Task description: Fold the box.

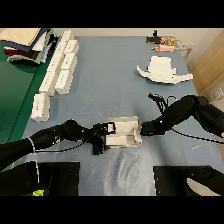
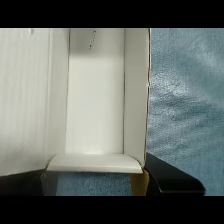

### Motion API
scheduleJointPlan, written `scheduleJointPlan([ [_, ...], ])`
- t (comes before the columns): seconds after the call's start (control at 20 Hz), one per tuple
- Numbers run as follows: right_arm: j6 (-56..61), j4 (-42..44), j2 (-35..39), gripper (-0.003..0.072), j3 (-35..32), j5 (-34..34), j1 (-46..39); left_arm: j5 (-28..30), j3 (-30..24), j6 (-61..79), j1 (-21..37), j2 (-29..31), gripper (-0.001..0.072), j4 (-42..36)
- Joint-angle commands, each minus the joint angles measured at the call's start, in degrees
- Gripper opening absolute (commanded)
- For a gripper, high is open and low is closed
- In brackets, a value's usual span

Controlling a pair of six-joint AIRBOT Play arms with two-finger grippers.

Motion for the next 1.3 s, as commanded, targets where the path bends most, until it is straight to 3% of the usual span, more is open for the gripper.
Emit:
scheduleJointPlan([
  [0.0, -1.81, 1.77, 0.00, 0.0426, 0.48, -2.16, 0.09, 0.02, -0.04, 0.00, -0.04, 0.02, 0.0453, 0.02],
  [0.2, -3.56, 2.05, -1.03, 0.0426, 0.48, -1.03, 2.80, 0.02, -0.04, 0.00, -0.04, 0.00, 0.0453, 0.02],
  [0.35, -3.02, 1.36, -3.80, 0.0426, 0.50, 4.83, 9.07, 0.02, -0.04, 0.00, -0.04, 0.00, 0.0453, 0.02],
  [0.5, 7.65, -5.92, -6.16, 0.0412, 1.46, 9.55, 15.39, 0.02, -0.04, 0.00, -0.04, 0.02, 0.0453, 0.02],
  [0.65, 20.94, -18.12, -8.26, 0.0404, 3.74, 8.76, 21.66, 0.02, -0.04, 0.00, -0.04, 0.00, 0.0453, 0.02],
  [0.85, 36.30, -28.22, -10.27, 0.0403, 6.60, 6.54, 28.72, 0.00, -0.02, 0.00, -0.04, 0.00, 0.0453, 0.02],
  [1.25, 45.59, -28.55, -16.26, 0.0402, 8.41, 2.62, 30.45, 0.00, -0.04, 0.00, -0.04, 0.00, 0.0453, 0.02],
])
